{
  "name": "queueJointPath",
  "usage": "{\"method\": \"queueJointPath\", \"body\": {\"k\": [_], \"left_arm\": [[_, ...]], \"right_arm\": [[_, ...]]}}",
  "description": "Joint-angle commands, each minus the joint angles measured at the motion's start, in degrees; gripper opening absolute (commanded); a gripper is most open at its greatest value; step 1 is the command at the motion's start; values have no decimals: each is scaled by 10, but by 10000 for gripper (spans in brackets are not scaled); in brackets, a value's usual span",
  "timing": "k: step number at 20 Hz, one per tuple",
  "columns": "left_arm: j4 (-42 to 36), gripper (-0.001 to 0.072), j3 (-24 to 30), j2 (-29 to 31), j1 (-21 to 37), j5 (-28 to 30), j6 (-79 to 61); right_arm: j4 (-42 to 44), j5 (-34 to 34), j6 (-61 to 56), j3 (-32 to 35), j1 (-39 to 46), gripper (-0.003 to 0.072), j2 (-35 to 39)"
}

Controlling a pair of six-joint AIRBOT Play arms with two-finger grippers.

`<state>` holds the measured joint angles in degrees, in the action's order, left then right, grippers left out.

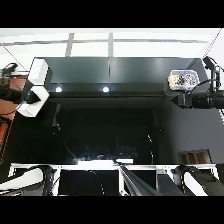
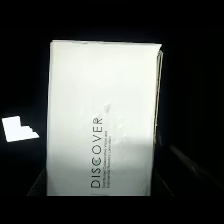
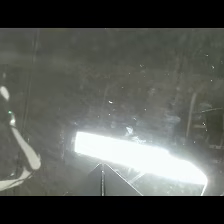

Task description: Fold the box and place the chain.

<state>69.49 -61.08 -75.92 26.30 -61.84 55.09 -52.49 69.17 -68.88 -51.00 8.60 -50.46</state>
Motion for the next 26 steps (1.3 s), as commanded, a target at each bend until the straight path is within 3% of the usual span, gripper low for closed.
{"method": "queueJointPath", "body": {"k": [1, 3, 8, 13, 14, 16, 18, 22, 23, 24, 25, 26], "left_arm": [[7, 331, 0, -4, 38, 112, 13], [7, 331, -7, -18, 26, 157, 10], [19, 331, -62, -99, 1, 143, -15], [23, 332, -93, -156, -23, 178, -22], [22, 355, -93, -158, -24, 181, -21], [25, 712, -95, -153, -27, 183, -19], [25, 712, -123, -135, -31, 165, -19], [16, 707, -238, -78, -51, 98, 17], [9, 668, -269, -62, -58, 78, 36], [3, 445, -299, -44, -64, 53, 71], [-1, 25, -323, -22, -72, 13, 94], [-14, 24, -322, 4, -82, -3, 104]], "right_arm": [[4, -4, -2, 0, 0, 17, 0], [4, -2, -13, 0, 0, 17, 0], [3, 3, -14, 0, 0, 17, 0], [4, 3, -22, 0, -2, 17, 0], [4, 8, -30, 0, -2, 17, 0], [3, 28, -31, 0, -2, 17, 0], [3, 34, -31, -1, -1, 17, 0], [-30, 76, -25, -52, -1, 17, 1], [-49, 102, -25, -76, -1, 17, 6], [-76, 115, -25, -94, -1, 16, 22], [-113, 102, -25, -99, -1, 16, 51], [-155, 69, -25, -95, -1, 16, 86]]}}
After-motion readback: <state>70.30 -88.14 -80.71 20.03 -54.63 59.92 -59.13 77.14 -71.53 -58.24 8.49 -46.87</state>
